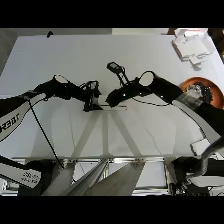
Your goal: Fold the box and place the chain.
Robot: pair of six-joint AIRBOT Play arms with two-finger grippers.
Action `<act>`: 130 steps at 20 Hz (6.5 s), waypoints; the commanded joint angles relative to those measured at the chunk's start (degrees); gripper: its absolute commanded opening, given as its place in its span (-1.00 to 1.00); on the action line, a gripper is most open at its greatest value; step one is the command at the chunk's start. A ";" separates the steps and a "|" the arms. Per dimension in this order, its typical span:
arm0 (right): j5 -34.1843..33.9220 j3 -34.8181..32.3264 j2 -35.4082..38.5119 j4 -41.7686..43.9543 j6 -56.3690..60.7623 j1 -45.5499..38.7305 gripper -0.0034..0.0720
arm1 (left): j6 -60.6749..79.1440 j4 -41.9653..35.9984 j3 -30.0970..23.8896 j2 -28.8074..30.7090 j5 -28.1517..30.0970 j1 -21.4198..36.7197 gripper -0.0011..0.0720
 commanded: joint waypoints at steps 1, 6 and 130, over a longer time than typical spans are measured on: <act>-0.26 -2.08 -2.71 3.10 0.13 0.76 -0.89 | -0.17 -0.07 0.04 0.04 0.02 0.04 -0.21; -0.70 -2.08 -2.71 2.80 0.13 1.29 -0.89 | -0.17 -0.07 0.04 0.04 0.02 0.04 -0.21; 0.83 -22.10 31.76 -52.72 41.07 -24.17 -0.88 | -97.88 44.81 0.04 11.37 25.73 21.84 -0.71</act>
